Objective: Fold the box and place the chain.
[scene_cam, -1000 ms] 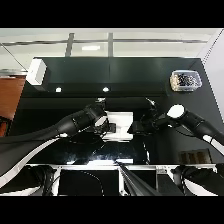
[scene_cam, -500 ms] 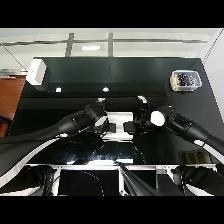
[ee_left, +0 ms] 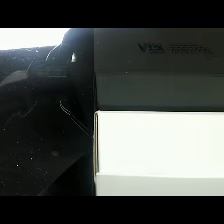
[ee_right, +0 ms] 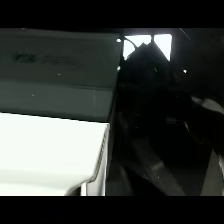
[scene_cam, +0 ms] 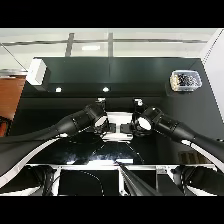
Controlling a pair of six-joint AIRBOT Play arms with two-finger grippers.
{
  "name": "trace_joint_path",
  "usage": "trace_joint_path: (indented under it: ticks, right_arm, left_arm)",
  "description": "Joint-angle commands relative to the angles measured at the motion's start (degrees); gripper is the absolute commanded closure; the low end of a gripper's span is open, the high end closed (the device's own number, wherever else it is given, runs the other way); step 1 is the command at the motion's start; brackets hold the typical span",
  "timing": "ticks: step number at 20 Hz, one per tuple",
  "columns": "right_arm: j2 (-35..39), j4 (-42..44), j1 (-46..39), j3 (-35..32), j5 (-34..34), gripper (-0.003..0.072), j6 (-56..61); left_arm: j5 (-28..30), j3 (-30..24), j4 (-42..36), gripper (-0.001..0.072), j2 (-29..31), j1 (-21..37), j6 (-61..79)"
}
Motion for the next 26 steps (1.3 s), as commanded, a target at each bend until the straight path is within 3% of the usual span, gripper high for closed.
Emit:
trace_joint_path:
  ticks: [1, 7, 8, 11, 12, 14, 15, 20, 21, 23, 26]
  right_arm:
    - [-1.25, -0.90, 0.28, 0.83, 0.96, 0.0464, 2.56]
    - [-3.19, -0.81, 0.31, 1.88, 1.40, 0.0464, 3.21]
    - [-3.19, -0.81, 0.31, 1.88, 1.40, 0.0508, 3.26]
    - [-3.19, -0.11, 0.33, 1.88, 0.81, 0.0514, 3.26]
    - [-3.19, 0.04, 0.39, 1.88, 0.46, 0.0566, 3.34]
    - [-3.19, 0.07, 0.72, 1.88, 0.09, 0.0577, 3.34]
    - [-3.19, 0.11, 0.72, 1.88, 0.09, 0.0643, 3.32]
    - [-3.19, 0.13, 0.72, 1.88, 0.04, 0.0645, 3.34]
    - [-3.19, 0.24, 0.72, 1.88, -0.13, 0.0638, 3.34]
    - [-3.15, 0.24, 0.72, 1.88, 0.09, 0.0369, 3.30]
    - [-2.10, -0.31, 0.68, 1.88, 2.91, 0.0315, 1.79]
  left_arm:
    - [0.00, -0.02, 0.00, 0.0681, -0.04, 0.07, 0.00]
    - [0.00, -0.02, -0.02, 0.0682, -0.04, 0.07, 0.00]
    - [0.00, -0.02, -0.02, 0.0682, -0.04, 0.07, 0.00]
    - [0.00, -0.02, -0.02, 0.0682, -0.04, 0.07, 0.00]
    - [0.00, -0.02, -0.02, 0.0682, -0.04, 0.07, 0.00]
    - [0.00, -0.02, -0.02, 0.0681, -0.04, 0.07, 0.00]
    - [0.00, -0.02, -0.02, 0.0681, -0.04, 0.07, 0.00]
    - [0.04, -0.02, -0.02, 0.0682, -0.04, 0.07, -0.02]
    - [0.07, -0.02, -0.02, 0.0682, -0.04, 0.07, 0.00]
    - [0.09, -0.02, -0.02, 0.0682, -0.04, 0.07, -0.02]
    - [0.09, -0.02, -0.02, 0.0682, -0.04, 0.07, 0.00]
